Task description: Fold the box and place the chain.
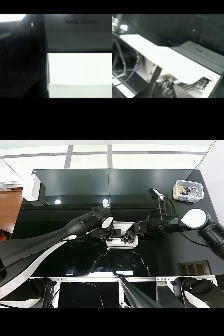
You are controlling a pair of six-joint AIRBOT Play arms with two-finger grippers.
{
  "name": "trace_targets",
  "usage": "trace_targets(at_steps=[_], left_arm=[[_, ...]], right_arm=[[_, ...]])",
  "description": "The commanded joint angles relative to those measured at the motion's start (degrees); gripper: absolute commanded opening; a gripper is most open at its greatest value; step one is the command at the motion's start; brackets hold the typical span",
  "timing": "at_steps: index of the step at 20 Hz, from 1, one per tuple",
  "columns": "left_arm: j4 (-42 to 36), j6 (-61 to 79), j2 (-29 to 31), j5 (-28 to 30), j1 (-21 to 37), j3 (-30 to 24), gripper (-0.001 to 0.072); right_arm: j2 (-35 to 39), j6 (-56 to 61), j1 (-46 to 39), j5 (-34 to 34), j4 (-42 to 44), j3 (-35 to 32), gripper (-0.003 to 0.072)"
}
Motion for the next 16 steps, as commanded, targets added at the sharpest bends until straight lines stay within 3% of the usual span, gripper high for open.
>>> trace_targets(at_steps=[1,8,12,13,14,15,16], left_arm=[[0.0,0.0,0.0,0.0,0.0,0.1,0.0025],[0.1,0.0,0.0,0.1,0.1,0.1,0.0025],[0.5,3.3,0.0,-0.8,0.3,0.1,0.0027],[0.2,0.9,0.1,-0.9,0.6,0.1,0.0130],[0.2,0.0,0.5,-1.0,0.6,0.2,0.0366],[0.9,0.1,1.4,-0.9,0.4,0.5,0.0480],[2.2,0.8,2.8,-0.5,0.2,0.5,0.0480]], right_arm=[[-0.1,0.3,-0.1,-1.7,-0.2,-1.5,0.0273],[1.8,0.3,-15.5,6.3,-8.2,-0.9,0.0272],[1.8,0.3,-16.9,9.2,-8.2,-0.9,0.0272],[1.8,0.3,-16.9,9.7,-8.2,-0.9,0.0272],[1.8,0.3,-16.9,10.2,-8.2,-0.9,0.0272],[1.8,0.3,-16.9,10.3,-8.2,-0.9,0.0272],[1.8,0.3,-16.9,10.2,-8.2,-0.9,0.0272]])
